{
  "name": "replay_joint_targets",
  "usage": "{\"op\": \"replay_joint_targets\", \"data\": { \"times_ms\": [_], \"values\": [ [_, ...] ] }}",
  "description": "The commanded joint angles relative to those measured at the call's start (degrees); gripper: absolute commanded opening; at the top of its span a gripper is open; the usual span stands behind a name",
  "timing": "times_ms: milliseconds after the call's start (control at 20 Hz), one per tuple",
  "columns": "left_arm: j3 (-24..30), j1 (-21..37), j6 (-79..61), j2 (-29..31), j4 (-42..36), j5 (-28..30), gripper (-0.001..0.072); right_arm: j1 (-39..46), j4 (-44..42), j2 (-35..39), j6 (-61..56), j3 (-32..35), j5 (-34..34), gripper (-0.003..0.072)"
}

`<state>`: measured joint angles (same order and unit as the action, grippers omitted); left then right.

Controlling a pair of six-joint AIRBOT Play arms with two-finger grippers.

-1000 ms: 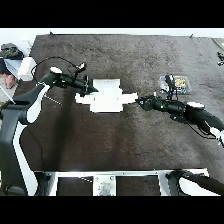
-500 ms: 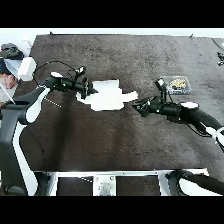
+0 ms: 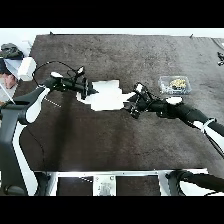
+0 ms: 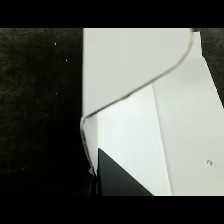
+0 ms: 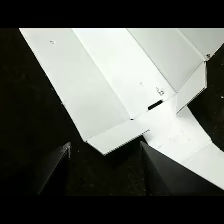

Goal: Fold the box and place the chain.

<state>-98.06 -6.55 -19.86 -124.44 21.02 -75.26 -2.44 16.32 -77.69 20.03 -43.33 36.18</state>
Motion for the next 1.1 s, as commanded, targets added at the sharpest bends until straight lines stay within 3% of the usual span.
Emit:
{"op": "replay_joint_targets", "data": {
  "times_ms": [0,300,400,650,1050],
  "values": [
    [0.0,-0.1,0.5,0.4,0.2,0.4,0.0009,-0.7,4.4,-0.7,1.0,-0.8,-1.1,0.0504],
    [-0.4,-0.1,1.0,1.6,3.1,3.3,0.0009,-0.7,7.1,-1.8,1.0,-0.8,-0.9,0.0506],
    [-0.4,-0.1,1.0,1.6,3.5,3.4,0.0009,-1.0,7.1,-3.3,1.4,-0.8,-0.9,0.0597],
    [-0.4,-0.2,0.8,1.6,5.8,1.9,0.0012,-3.4,6.2,-5.2,6.4,-1.2,-2.8,0.0598],
    [-0.4,-0.2,0.8,1.6,5.6,0.8,0.0012,-4.9,6.2,-5.4,12.0,-4.5,-0.2,0.0597]
  ]
}}
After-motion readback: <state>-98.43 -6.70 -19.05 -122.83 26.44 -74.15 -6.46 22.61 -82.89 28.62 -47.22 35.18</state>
